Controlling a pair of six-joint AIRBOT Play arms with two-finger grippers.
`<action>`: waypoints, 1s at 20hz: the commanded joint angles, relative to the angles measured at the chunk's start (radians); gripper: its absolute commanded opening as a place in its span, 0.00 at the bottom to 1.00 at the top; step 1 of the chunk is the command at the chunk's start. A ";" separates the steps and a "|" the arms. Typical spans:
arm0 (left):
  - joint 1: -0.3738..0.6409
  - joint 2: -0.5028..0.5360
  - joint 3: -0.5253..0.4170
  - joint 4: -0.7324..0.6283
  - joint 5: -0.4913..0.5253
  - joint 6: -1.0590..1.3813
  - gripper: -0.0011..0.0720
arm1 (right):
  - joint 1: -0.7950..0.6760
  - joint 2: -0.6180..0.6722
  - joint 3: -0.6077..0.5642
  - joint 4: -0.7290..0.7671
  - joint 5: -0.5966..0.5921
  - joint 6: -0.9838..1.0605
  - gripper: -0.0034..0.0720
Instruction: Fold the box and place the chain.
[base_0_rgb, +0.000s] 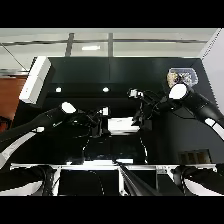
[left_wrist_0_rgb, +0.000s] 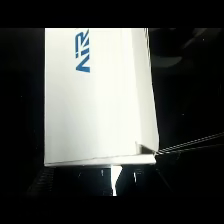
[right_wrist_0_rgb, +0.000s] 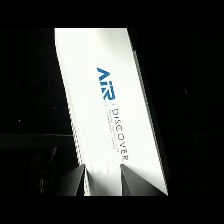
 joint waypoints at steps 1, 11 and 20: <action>0.000 -0.001 0.001 -0.001 0.000 -0.002 0.41 | 0.009 -0.001 -0.007 0.016 -0.029 0.002 0.37; 0.000 -0.001 0.001 -0.001 0.000 -0.002 0.41 | 0.003 0.029 -0.004 0.003 -0.032 0.015 0.37; 0.000 -0.001 0.001 -0.001 0.000 -0.002 0.41 | 0.003 0.029 -0.005 0.004 -0.037 0.024 0.37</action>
